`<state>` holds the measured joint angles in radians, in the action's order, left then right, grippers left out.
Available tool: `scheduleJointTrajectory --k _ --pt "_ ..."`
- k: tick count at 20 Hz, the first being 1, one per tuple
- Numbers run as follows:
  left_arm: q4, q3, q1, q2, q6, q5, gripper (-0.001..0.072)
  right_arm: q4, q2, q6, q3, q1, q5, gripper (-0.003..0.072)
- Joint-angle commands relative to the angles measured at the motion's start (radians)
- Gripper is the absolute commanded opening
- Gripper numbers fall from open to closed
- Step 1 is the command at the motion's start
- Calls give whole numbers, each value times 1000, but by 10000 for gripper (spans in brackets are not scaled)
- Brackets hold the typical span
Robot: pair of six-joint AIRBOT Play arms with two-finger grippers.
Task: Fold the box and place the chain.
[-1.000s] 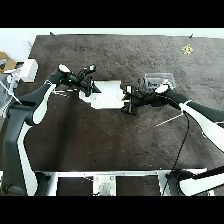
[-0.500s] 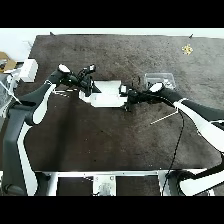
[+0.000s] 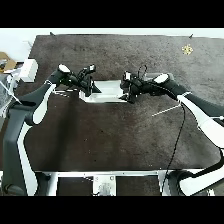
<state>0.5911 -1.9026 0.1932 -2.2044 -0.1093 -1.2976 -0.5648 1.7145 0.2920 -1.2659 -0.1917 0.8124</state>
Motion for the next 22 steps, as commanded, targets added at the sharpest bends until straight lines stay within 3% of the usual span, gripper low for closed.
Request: scheduleJointTrajectory --k 1,7,14,22 --pt "0 0 0 0 0 0 10 19 34 -5 -36 22 60 646" --pt "0 0 0 0 0 0 10 56 43 3 -40 50 95 644" --pt "0 0 0 0 0 0 10 57 172 -2 -183 63 230 645" --pt "0 0 0 0 0 0 10 121 241 52 -214 62 251 643"
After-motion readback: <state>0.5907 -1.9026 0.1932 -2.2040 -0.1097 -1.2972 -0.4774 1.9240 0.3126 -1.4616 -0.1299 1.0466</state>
